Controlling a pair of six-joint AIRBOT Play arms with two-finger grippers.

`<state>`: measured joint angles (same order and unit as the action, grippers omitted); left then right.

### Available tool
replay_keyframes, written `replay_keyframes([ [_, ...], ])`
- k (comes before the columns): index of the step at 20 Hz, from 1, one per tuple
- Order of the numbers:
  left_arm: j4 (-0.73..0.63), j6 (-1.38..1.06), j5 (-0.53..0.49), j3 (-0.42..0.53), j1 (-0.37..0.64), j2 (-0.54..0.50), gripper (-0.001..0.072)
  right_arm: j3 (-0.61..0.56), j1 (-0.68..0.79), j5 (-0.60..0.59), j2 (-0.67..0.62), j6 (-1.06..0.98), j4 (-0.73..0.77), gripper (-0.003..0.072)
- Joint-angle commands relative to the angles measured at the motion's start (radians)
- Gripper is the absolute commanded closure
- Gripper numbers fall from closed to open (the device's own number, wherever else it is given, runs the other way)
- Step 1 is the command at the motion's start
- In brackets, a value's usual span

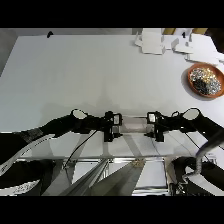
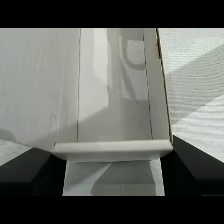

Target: Fold the box and place the chain.

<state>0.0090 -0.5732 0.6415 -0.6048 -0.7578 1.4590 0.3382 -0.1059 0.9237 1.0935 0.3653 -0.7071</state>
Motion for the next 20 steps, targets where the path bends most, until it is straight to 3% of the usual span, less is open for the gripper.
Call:
replay_keyframes([
  [1, -0.001, 0.0, 0.0, -0.001, 0.0, 0.001, 0.0501, 0.0, -0.001, 0.001, -0.001, 0.0, 0.0, 0.0224],
  [7, -0.001, 0.0, -0.001, -0.001, 0.0, 0.001, 0.0501, 0.0, -0.001, -0.006, 0.0, 0.016, 0.001, 0.0234],
  [9, -0.001, 0.0, -0.001, -0.001, 0.0, 0.001, 0.0501, 0.0, -0.001, -0.066, 0.0, 0.029, 0.005, 0.0232],
  [18, -0.001, 0.0, -0.001, -0.001, 0.0, 0.001, 0.0501, 0.0, -0.001, -0.041, -0.001, 0.029, 0.004, 0.0231],
  [19, -0.001, 0.0, -0.001, -0.001, 0.0, 0.001, 0.0501, 0.0, -0.001, -0.039, -0.001, 0.029, 0.004, 0.0191],
  [20, -0.001, 0.0, -0.001, -0.001, 0.0, 0.001, 0.0501, 0.0, 0.0, -0.044, -0.003, 0.025, 0.001, 0.0022],
])
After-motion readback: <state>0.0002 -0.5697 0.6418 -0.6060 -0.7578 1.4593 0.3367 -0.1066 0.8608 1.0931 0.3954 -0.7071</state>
